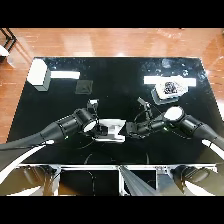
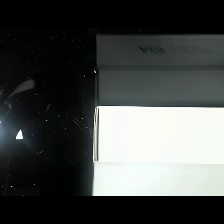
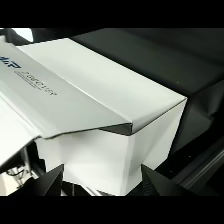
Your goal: Fold the box and place the chain.
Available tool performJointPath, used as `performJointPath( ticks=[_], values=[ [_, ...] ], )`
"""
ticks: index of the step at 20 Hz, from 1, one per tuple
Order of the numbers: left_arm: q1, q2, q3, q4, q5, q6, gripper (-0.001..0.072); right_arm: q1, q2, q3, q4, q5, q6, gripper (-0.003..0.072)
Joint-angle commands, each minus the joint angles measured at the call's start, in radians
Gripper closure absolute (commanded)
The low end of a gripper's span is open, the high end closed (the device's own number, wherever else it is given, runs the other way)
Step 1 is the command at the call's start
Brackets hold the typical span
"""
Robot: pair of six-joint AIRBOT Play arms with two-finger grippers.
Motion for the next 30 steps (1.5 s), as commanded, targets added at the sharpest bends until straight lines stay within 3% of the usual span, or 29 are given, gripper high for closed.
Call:
performJointPath(
  ticks=[1, 9, 13, 21, 25, 26, 27, 30],
  values=[
    [-0.001, 0.000, 0.000, 0.000, 0.000, 0.000, 0.0691, 0.070, 0.000, 0.051, -0.172, -0.060, 0.185, 0.0164],
    [-0.001, 0.000, 0.000, 0.000, 0.000, 0.000, 0.0691, 0.200, -0.001, 0.092, -0.396, -0.203, 0.478, 0.0219],
    [-0.001, 0.000, 0.000, 0.000, 0.000, 0.000, 0.0691, 0.245, -0.014, 0.119, -0.543, -0.185, 0.613, 0.0219],
    [-0.001, 0.000, 0.000, 0.000, 0.000, 0.001, 0.0691, 0.330, -0.094, 0.183, -0.690, -0.136, 0.746, 0.0219],
    [-0.001, 0.000, 0.000, 0.000, 0.000, 0.001, 0.0691, 0.346, -0.136, 0.233, -0.766, -0.050, 0.812, 0.0220],
    [-0.001, 0.000, 0.000, 0.000, 0.000, 0.001, 0.0692, 0.351, -0.147, 0.242, -0.765, -0.039, 0.819, 0.0229],
    [-0.001, 0.000, 0.000, 0.000, -0.001, 0.002, 0.0691, 0.359, -0.159, 0.253, -0.765, -0.031, 0.819, 0.0335],
    [-0.001, 0.000, 0.000, 0.000, -0.002, 0.005, 0.0691, 0.386, -0.184, 0.283, -0.782, -0.027, 0.853, 0.0335]
  ],
)
